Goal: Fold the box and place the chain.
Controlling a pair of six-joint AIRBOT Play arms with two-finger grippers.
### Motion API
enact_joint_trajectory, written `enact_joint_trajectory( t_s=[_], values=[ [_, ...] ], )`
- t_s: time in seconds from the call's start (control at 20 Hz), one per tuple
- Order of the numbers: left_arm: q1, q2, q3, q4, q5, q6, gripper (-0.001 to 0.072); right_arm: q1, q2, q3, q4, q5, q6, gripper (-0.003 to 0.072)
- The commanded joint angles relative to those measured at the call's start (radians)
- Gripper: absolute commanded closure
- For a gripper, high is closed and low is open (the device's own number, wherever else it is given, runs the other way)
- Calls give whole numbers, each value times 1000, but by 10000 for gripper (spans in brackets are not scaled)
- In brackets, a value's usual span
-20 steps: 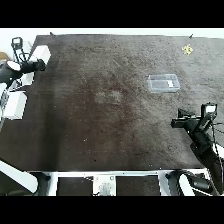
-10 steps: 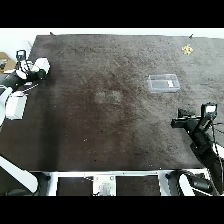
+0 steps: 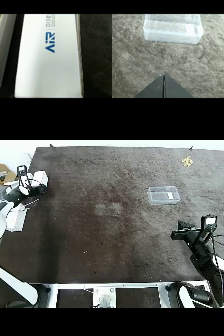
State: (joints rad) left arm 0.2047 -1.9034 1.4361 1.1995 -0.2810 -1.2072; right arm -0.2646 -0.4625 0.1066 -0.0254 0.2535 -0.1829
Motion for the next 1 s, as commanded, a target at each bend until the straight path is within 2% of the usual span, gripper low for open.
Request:
enact_joint_trajectory(
  t_s=[0.0, 0.1, 0.25, 0.3, 0.35, 0.4, 0.6, 0.8, 0.85, 0.9, 0.95],
  values=[
    [0, 0, -2, 3, -47, 40, 699, -1, 1, -1, 0, 0, 0, 684],
    [0, 1, -2, 3, -61, 38, 698, -1, 1, -1, 0, 0, 0, 684],
    [0, 1, -2, 2, -27, 38, 697, -1, 1, -1, 0, 0, 0, 684],
    [0, 2, -2, 3, -18, 44, 608, -1, 1, -1, 0, 0, 0, 684],
    [0, 4, -1, 2, -6, 69, 92, -1, 1, -1, 0, 0, 0, 684],
    [0, 10, 4, 2, 7, 66, -11, -1, 1, -1, 0, 0, 0, 684],
    [1, 105, 51, 5, -22, 76, -11, -1, 1, -1, 0, 0, 0, 684],
    [1, 280, 62, 5, -58, 92, -11, -1, 1, -1, 0, 0, 0, 684],
    [1, 334, 62, 4, -99, 90, 46, -1, 1, 0, 0, 0, 0, 684],
    [1, 384, 61, 4, -144, 91, 221, -1, 1, 0, 0, 0, 0, 684],
    [1, 436, 61, 3, -191, 91, 507, -1, 1, 0, 0, 0, 0, 683]
  ],
)
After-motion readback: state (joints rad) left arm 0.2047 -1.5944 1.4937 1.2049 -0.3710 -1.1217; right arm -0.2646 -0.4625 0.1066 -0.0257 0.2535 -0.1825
